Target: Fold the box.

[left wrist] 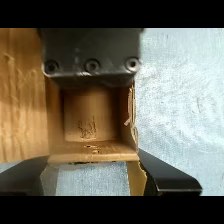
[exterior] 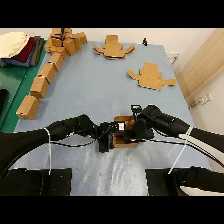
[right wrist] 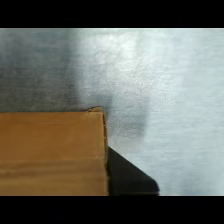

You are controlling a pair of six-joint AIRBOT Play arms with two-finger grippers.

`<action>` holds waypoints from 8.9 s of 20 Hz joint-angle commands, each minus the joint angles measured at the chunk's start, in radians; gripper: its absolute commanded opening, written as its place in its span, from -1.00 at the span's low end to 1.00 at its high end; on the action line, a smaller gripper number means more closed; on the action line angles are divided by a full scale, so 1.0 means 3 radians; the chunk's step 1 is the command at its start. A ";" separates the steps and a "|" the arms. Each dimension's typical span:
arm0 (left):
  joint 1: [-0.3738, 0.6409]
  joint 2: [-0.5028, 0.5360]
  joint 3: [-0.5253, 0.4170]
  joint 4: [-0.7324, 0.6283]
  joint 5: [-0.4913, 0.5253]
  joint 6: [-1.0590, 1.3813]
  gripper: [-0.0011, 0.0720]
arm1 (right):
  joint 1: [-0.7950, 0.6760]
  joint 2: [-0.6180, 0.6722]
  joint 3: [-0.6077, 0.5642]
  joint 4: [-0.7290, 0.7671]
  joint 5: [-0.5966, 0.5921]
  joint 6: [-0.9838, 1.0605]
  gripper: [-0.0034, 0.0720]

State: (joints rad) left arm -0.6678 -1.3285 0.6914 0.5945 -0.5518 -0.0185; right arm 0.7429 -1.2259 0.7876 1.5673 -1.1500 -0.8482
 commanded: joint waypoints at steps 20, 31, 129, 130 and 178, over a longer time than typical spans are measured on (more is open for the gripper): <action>0.0001 -0.0001 -0.0001 0.0001 0.0001 0.0008 0.47 | 0.0004 0.0074 0.0001 -0.0024 -0.0031 0.0009 -0.23; 0.0001 -0.0001 -0.0001 0.0001 -0.0001 0.0008 0.47 | 0.0168 0.0074 0.0001 -0.0051 0.0058 0.0338 -0.89; 0.0001 -0.0001 -0.0001 0.0001 0.0000 0.0008 0.47 | -0.1249 0.0988 -0.0547 0.2152 0.0496 -0.4763 -0.90; 0.0001 -0.0001 -0.0001 0.0001 0.0000 0.0008 0.47 | -0.1141 0.1076 -0.0593 0.2057 0.0584 -0.4763 -0.90; 0.0001 -0.0001 -0.0001 0.0001 0.0000 0.0008 0.47 | 0.0609 0.1929 -0.1209 -0.0125 0.1502 -0.4725 0.64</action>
State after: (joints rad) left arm -0.6678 -1.3285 0.6914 0.5945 -0.5518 -0.0162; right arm 0.8783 -0.6521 0.4332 1.6230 -0.7265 -2.3173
